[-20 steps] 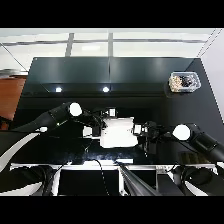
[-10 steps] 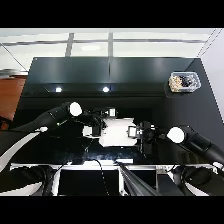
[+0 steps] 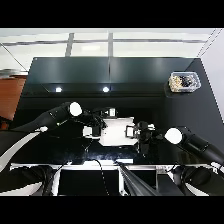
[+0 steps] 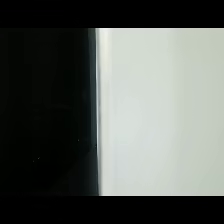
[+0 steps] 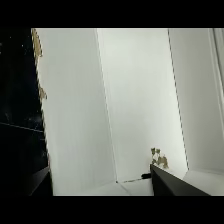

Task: Fold the box and place the chain.

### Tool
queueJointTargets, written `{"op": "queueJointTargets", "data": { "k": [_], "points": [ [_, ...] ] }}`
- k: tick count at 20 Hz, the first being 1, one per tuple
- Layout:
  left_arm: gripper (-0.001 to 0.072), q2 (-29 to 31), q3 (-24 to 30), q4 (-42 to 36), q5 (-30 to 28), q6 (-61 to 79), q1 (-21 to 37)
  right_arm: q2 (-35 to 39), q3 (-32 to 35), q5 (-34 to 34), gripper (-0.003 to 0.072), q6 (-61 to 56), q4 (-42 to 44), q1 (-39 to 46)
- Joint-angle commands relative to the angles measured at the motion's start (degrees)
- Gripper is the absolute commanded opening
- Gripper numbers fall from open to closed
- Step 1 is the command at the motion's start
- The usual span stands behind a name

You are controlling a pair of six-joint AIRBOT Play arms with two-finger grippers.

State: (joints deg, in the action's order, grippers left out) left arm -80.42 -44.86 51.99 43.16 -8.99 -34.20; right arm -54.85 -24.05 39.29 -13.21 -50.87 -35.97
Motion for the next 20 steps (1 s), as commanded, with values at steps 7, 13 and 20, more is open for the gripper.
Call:
{"op": "queueJointTargets", "data": {
  "k": [7,13,20],
  "points": [
    [0.0031,0.00,-0.04,0.02,0.63,0.00,0.04,0.00,-3.39,-4.02,0.0691,-5.38,-4.83,0.46],
    [0.0031,0.00,-0.04,0.02,0.61,0.00,0.02,0.02,-4.13,-3.63,0.0691,-9.49,-9.20,3.06],
    [0.0032,0.00,-0.04,0.02,0.57,0.00,0.02,0.00,-6.99,-1.84,0.0691,-8.48,-9.16,3.08]
  ]
}}
